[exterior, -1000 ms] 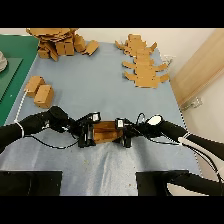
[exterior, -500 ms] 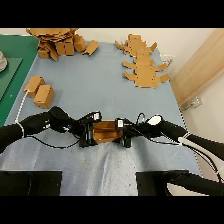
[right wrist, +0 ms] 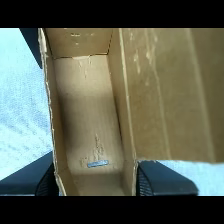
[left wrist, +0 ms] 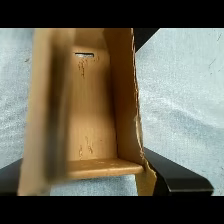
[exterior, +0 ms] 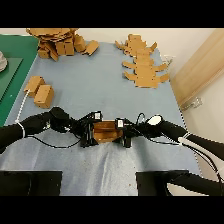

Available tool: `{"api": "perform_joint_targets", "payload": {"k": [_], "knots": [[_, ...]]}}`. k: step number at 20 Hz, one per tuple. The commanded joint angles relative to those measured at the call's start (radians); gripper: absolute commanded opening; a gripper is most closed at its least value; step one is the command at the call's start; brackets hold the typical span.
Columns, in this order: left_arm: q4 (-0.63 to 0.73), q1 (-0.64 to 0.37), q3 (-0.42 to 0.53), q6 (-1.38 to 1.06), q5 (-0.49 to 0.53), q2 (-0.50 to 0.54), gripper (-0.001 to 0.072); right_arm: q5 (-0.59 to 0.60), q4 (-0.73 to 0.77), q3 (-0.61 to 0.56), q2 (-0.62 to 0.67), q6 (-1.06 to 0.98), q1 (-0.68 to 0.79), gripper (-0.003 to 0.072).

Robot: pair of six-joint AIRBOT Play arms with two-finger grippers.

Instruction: Fold the box.

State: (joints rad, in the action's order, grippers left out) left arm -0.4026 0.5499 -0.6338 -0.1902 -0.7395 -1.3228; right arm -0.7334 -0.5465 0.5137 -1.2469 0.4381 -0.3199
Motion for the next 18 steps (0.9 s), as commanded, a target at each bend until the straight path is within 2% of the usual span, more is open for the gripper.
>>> {"api": "perform_joint_targets", "payload": {"k": [1, 14, 15, 16, 18], "knots": [[-0.001, -0.001, 0.0, 0.001, 0.003, 0.001, 0.0697, 0.035, 0.0, 0.0, -0.001, 0.0, 0.0, 0.046], [0.0, -0.001, 0.0, 0.001, 0.006, 0.001, 0.0691, 0.035, 0.0, 0.0, -0.001, 0.0, 0.0, 0.0461], [-0.001, -0.001, 0.0, 0.001, 0.006, 0.001, 0.0533, 0.035, 0.0, 0.0, -0.001, 0.0, 0.0, 0.046], [-0.002, -0.001, 0.0, 0.0, 0.005, 0.001, 0.0343, 0.035, 0.0, 0.0, -0.001, 0.0, 0.0, 0.046], [-0.002, -0.001, 0.0, 0.001, 0.005, 0.001, 0.0335, 0.035, 0.0, 0.0, -0.001, 0.0, 0.0, 0.046]]}}
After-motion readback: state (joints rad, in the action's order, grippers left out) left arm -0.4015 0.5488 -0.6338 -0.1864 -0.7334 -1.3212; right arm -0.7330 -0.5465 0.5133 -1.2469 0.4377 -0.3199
